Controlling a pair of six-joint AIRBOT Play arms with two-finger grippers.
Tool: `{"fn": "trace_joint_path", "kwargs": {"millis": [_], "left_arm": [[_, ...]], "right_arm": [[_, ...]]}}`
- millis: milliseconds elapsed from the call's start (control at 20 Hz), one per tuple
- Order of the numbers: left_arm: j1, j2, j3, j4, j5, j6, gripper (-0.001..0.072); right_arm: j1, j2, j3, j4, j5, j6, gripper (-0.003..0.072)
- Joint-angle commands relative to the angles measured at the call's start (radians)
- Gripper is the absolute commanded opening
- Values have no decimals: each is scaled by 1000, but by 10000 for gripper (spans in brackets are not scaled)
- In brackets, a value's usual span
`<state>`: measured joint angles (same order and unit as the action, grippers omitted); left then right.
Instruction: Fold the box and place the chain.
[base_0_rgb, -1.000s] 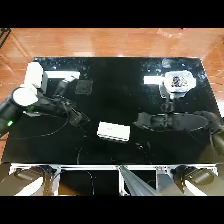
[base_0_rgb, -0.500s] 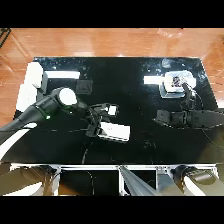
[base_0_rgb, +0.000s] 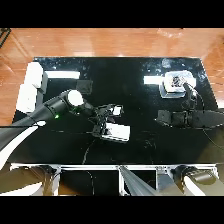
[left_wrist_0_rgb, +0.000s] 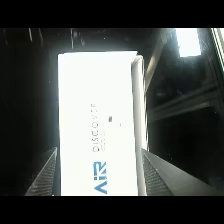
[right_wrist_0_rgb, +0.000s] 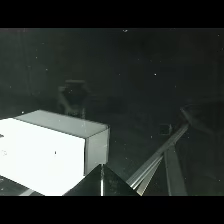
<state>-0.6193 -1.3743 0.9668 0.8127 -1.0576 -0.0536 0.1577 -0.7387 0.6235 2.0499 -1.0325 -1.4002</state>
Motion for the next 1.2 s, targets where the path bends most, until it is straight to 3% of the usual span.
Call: {"fn": "trace_joint_path", "kwargs": {"millis": [0, 200, 1150], "left_arm": [[-12, -10, 1, -3, 7, -8, 625], [-27, -16, 1, 71, 54, -112, 634], [-27, -15, 1, 68, 32, -163, 638]], "right_arm": [[0, 0, 0, -3, 0, 0, 24], [0, 0, 0, -3, 0, 0, 24], [0, 0, -1, -6, 1, 0, 24]]}}
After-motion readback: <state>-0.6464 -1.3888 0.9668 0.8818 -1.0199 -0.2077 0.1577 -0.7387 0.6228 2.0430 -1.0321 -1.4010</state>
